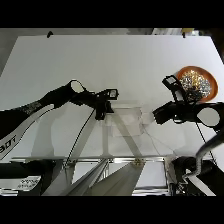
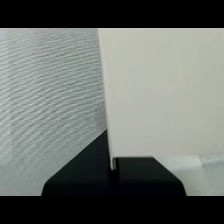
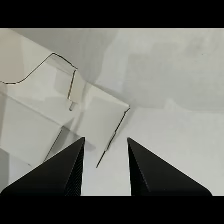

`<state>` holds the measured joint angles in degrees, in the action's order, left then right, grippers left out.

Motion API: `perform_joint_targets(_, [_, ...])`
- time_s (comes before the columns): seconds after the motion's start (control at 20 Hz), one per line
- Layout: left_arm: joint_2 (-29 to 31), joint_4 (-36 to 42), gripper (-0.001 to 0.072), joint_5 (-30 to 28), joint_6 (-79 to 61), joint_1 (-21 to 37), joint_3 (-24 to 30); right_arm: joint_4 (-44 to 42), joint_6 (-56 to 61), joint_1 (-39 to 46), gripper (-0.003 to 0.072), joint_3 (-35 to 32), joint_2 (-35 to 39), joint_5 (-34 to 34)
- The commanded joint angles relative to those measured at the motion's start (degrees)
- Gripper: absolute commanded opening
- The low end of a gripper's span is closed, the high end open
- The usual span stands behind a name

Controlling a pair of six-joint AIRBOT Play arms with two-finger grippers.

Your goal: Fold the box and place the chain.

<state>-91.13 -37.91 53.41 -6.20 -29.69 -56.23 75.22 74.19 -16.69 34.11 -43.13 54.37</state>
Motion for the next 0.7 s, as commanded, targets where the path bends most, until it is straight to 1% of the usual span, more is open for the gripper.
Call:
perform_joint_targets(0.0, [-0.1,-0.3,0.0013,0.0,0.2,0.0,0.0,-0.1,-0.9,0.0,0.0297,0.0,0.0,0.2])
perform_joint_targets(0.2, [0.3,-0.3,0.0012,1.6,0.2,0.0,0.0,-0.9,-3.0,0.0,0.0291,0.0,0.0,0.5])
perform_joint_targets(0.25, [0.3,-0.3,0.0012,1.7,0.2,0.0,0.0,-1.9,-5.7,0.0,0.023,0.0,0.0,1.0])
perform_joint_targets(0.3, [0.2,-0.3,0.0012,1.7,0.2,0.0,0.0,-3.5,-9.2,0.0,0.0093,0.0,0.0,1.7])
perform_joint_targets(0.35, [0.2,-0.3,0.0012,1.7,0.2,0.0,0.0,-5.9,-14.4,0.0,0.0019,-0.1,0.0,2.8])
perform_joint_targets(0.45, [0.2,-0.3,0.0012,1.7,0.2,0.0,0.0,-12.3,-24.3,-0.2,0.0018,-1.3,0.0,3.6])
perform_joint_targets(0.5, [0.2,-0.3,0.0012,1.7,0.2,0.0,0.0,-14.1,-29.8,-1.0,0.0018,-2.3,0.0,3.5])
perform_joint_targets(0.55, [0.2,-0.3,0.0012,1.7,0.2,0.0,0.0,-14.1,-33.2,-2.3,0.0018,-3.1,0.0,3.5])
perform_joint_targets(0.65, [0.2,-0.3,0.0012,1.7,0.2,0.0,0.0,-10.1,-39.6,-5.2,0.0019,-3.6,-0.5,4.8])
